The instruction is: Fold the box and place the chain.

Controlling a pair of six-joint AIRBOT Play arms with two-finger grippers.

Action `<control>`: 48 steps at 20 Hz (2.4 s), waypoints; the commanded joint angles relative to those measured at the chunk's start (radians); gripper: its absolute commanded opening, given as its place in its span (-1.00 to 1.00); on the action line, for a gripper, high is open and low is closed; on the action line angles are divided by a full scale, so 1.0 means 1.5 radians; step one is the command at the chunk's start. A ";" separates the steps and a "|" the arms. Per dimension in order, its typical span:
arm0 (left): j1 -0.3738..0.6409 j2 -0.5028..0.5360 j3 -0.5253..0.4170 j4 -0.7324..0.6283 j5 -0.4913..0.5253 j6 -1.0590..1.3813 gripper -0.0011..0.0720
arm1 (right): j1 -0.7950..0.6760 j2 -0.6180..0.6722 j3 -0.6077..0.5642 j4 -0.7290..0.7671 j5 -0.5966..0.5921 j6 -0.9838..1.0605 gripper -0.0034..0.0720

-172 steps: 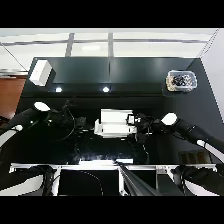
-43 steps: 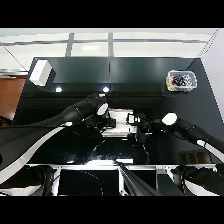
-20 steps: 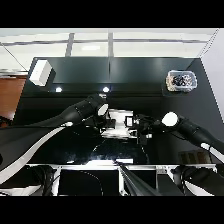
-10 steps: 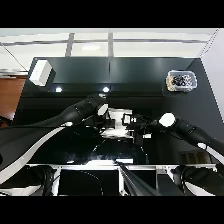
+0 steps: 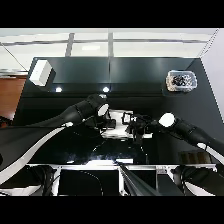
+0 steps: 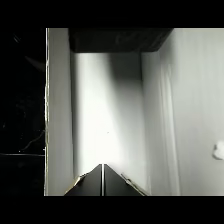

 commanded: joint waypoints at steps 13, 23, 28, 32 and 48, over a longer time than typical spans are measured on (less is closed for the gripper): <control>0.000 -0.001 0.000 0.001 0.003 0.001 -0.89 | -0.487 0.084 0.039 -0.201 0.265 0.860 -0.87; 0.000 -0.001 0.000 -0.003 0.005 0.001 -0.89 | -0.378 -0.043 -0.065 -0.037 0.292 0.820 -0.87; 0.000 -0.001 0.000 -0.004 0.003 0.001 -0.89 | -0.332 -0.060 -0.054 0.136 0.280 0.653 -0.87; 0.000 -0.001 0.000 -0.003 0.004 0.001 -0.89 | -0.333 -0.060 -0.018 0.152 0.352 0.617 0.64; 0.000 -0.001 0.000 0.011 0.001 0.005 -0.89 | -0.009 -0.060 0.143 -0.258 0.122 1.127 0.54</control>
